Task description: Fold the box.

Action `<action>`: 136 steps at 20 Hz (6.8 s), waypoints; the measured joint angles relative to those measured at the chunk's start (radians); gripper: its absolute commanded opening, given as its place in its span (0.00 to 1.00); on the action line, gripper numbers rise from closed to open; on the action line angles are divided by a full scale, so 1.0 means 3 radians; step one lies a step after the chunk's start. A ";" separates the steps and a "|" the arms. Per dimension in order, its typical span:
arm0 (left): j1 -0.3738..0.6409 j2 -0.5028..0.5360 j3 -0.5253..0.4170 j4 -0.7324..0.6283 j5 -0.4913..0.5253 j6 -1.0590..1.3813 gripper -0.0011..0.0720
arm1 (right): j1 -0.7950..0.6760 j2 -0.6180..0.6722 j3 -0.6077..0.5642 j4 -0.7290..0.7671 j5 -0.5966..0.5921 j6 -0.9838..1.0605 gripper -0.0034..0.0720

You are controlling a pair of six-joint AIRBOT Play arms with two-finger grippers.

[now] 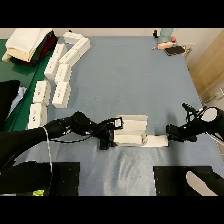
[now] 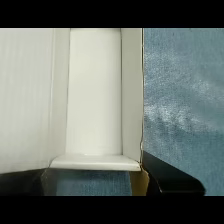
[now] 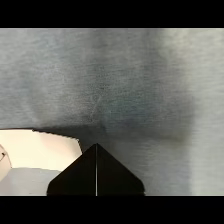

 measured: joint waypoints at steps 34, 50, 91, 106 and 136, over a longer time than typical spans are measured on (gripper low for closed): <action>0.0000 0.0000 0.0000 0.0001 0.0001 0.0000 0.74 | 0.1160 0.0047 0.0042 0.1169 -0.0186 -0.0337 0.54; 0.0000 0.0000 0.0000 0.0003 0.0000 0.0000 0.74 | 0.2928 -0.0729 0.0917 -0.0861 -0.0150 0.2578 0.39; 0.0000 0.0000 0.0000 0.0000 0.0001 0.0001 0.74 | 0.0126 -0.1303 0.1256 0.1647 0.0256 -0.0500 0.05; 0.0000 0.0000 0.0000 0.0001 0.0003 0.0001 0.74 | 0.0715 -0.1623 0.1254 0.2394 0.0837 -0.1555 0.05; 0.0000 0.0000 0.0000 0.0000 0.0004 -0.0001 0.74 | 0.2932 0.0624 0.0039 0.0103 -0.1619 -0.1620 0.05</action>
